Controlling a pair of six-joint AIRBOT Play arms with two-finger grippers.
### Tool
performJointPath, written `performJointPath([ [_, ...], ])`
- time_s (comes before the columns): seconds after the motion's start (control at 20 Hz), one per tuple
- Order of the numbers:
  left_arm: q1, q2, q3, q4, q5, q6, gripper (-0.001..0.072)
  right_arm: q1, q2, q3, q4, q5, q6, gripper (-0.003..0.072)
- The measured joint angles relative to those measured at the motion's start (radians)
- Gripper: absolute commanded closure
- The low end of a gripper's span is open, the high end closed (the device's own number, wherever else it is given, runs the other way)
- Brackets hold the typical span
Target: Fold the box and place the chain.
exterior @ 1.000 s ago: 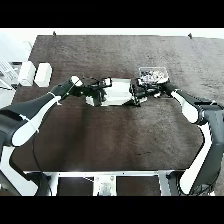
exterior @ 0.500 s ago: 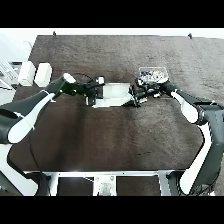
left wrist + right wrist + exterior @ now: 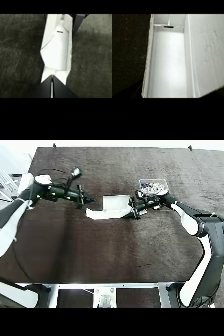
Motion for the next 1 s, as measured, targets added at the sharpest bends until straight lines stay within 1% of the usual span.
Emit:
performJointPath([
  [0.1,0.045,0.045,-0.044,-0.014,-0.021,-0.135,0.0693,0.000,0.000,0.000,0.000,0.000,0.000,0.0209],
  [0.2,0.089,0.090,-0.117,-0.014,-0.007,-0.249,0.0693,0.000,0.000,0.000,0.000,-0.001,0.000,0.0209],
  [0.35,0.126,0.145,-0.241,-0.020,0.061,-0.405,0.0692,0.000,0.000,0.000,0.000,-0.001,0.001,0.0209],
  [0.55,0.144,0.169,-0.364,-0.026,0.166,-0.533,0.0690,0.000,0.000,0.000,0.000,-0.001,0.001,0.0209],
  [0.75,0.150,0.174,-0.416,-0.025,0.241,-0.605,0.0691,0.000,0.000,0.000,0.000,-0.001,0.001,0.0209],
  [0.9,0.151,0.164,-0.428,-0.021,0.271,-0.653,0.0691,0.000,0.000,0.000,0.000,-0.001,0.001,0.0209],
  [1.0,0.150,0.142,-0.432,-0.021,0.272,-0.671,0.0691,0.000,0.000,0.000,0.000,-0.001,0.001,0.0209],
])
